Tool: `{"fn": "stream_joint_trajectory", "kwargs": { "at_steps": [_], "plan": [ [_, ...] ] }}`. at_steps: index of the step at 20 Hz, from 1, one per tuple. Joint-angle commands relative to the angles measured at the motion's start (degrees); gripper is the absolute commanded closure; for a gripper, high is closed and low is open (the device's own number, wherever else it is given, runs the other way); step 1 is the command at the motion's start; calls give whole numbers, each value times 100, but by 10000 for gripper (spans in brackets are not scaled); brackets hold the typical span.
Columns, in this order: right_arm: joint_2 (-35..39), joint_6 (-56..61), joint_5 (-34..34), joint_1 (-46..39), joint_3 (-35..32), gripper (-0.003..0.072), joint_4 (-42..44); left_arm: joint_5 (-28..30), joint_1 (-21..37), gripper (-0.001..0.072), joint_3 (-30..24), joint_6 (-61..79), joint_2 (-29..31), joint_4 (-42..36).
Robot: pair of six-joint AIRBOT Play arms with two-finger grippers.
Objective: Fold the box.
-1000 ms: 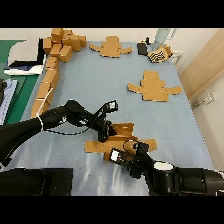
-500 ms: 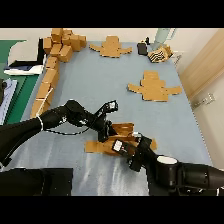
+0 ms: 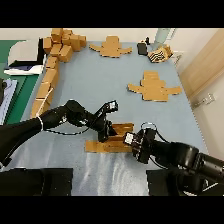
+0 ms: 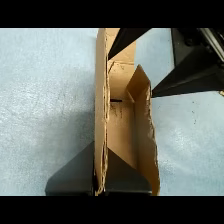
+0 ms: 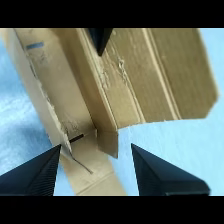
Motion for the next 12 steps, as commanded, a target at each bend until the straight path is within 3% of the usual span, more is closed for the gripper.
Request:
{"fn": "stream_joint_trajectory", "kwargs": {
  "at_steps": [1,6,8,12],
  "plan": [
    [39,-2643,341,-1110,-37,-34,1775,7,0,696,4,2,4,0],
    [-175,-5383,319,-2413,-13,-34,3849,11,2,695,4,2,4,0],
    [-496,-6199,20,-2769,81,-34,4522,7,0,696,4,2,4,0],
    [-1027,-6502,-313,-2924,199,-34,4913,7,2,696,4,2,4,0]
  ]
}}
